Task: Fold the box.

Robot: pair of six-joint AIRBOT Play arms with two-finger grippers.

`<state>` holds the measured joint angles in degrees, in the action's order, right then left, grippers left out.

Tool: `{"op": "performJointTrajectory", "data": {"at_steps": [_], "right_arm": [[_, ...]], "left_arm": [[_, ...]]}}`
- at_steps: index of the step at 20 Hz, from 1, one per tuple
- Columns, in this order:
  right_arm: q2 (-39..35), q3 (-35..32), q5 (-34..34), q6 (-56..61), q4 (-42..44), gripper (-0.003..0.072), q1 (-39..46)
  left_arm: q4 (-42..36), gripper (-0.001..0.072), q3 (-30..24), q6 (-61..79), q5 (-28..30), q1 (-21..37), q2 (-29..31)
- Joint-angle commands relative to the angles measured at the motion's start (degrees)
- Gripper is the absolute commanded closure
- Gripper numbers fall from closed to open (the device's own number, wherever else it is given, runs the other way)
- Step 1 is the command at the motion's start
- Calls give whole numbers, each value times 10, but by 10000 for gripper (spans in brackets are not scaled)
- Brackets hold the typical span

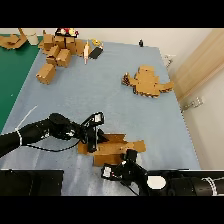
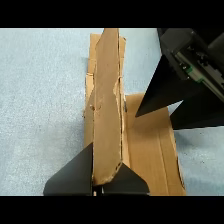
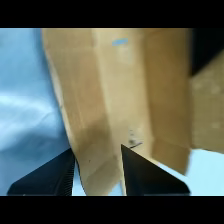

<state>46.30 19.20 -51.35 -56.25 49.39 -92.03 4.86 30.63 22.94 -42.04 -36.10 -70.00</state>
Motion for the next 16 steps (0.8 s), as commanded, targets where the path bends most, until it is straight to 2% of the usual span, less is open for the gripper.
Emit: {"op": "performJointTrajectory", "data": {"at_steps": [1, 8, 9, 10, 11, 16], "right_arm": [[-1, 22, -42, 109, -57, 264, 0], [0, 27, -33, 123, -49, 263, -1], [0, 27, -29, 122, -56, 220, -1], [0, 27, -30, 111, -55, 63, 0], [-1, 27, -30, 107, -54, -32, 6], [-3, 27, 0, 55, -40, -31, 62]], "left_arm": [[0, 700, 0, 0, 0, 0, 0], [0, 699, 0, 0, 0, 0, 0], [0, 699, 0, 0, 0, 0, 0], [0, 700, 0, 0, 0, 0, 0], [0, 699, 0, 0, 0, 0, 0], [0, 700, 0, 0, -1, 0, 0]]}}
